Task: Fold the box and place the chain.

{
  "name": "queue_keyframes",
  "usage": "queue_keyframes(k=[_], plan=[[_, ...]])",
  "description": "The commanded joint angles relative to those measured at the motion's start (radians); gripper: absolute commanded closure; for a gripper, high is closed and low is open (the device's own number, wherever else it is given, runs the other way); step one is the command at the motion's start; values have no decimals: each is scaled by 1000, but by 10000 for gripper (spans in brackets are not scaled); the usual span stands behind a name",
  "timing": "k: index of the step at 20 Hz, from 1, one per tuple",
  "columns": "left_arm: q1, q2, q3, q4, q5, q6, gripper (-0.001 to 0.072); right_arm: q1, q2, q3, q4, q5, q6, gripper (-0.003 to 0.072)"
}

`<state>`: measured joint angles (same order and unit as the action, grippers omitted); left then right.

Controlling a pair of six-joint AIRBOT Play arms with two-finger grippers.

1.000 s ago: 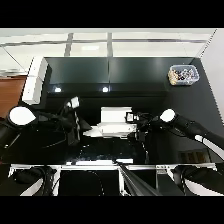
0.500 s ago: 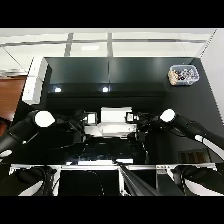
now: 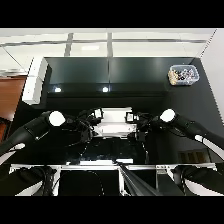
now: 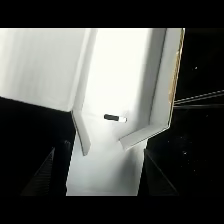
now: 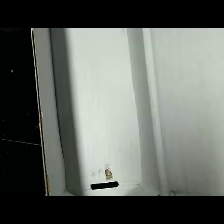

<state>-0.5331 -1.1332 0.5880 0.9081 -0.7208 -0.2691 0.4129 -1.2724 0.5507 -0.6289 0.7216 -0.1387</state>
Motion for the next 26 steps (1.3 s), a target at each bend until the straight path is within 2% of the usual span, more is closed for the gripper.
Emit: queue_keyframes(k=[1,4,7,9,20,26], plan=[[-30,-10,2,-6,11,37,138,1,0,0,0,0,0,507],[-53,-10,2,-8,15,37,433,1,0,0,0,0,0,507],[-64,-10,2,-9,40,37,436,1,0,0,0,0,0,507],[-64,-10,2,-13,41,37,483,1,0,0,0,0,0,507],[-64,-45,2,-219,83,64,488,1,0,0,0,0,0,507],[-95,-83,2,-218,98,65,488,1,0,0,0,0,0,507]])
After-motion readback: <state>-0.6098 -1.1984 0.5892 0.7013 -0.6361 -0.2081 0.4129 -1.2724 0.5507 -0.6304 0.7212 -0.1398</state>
